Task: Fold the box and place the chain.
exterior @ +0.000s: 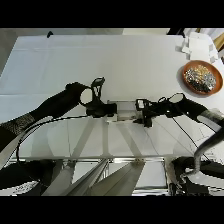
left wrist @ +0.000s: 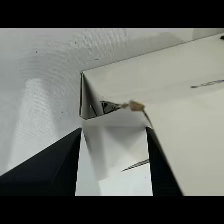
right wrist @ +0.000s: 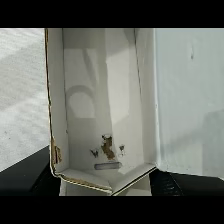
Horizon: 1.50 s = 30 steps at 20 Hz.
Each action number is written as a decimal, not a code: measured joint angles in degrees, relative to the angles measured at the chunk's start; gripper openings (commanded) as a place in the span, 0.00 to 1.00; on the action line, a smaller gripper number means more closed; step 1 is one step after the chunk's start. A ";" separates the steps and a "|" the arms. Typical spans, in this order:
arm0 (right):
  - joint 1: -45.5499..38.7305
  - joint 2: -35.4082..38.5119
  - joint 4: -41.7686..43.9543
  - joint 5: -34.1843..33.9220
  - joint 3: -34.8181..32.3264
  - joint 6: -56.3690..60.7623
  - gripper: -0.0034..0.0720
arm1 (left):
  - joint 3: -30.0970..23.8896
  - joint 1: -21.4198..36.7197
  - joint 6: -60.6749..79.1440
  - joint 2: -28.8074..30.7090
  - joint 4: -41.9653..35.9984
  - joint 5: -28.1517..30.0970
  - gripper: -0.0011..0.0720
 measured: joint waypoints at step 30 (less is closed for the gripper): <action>0.00 0.00 -0.09 0.00 0.00 0.02 0.65 | 14.71 -3.74 -18.27 -13.33 5.75 -16.04 0.63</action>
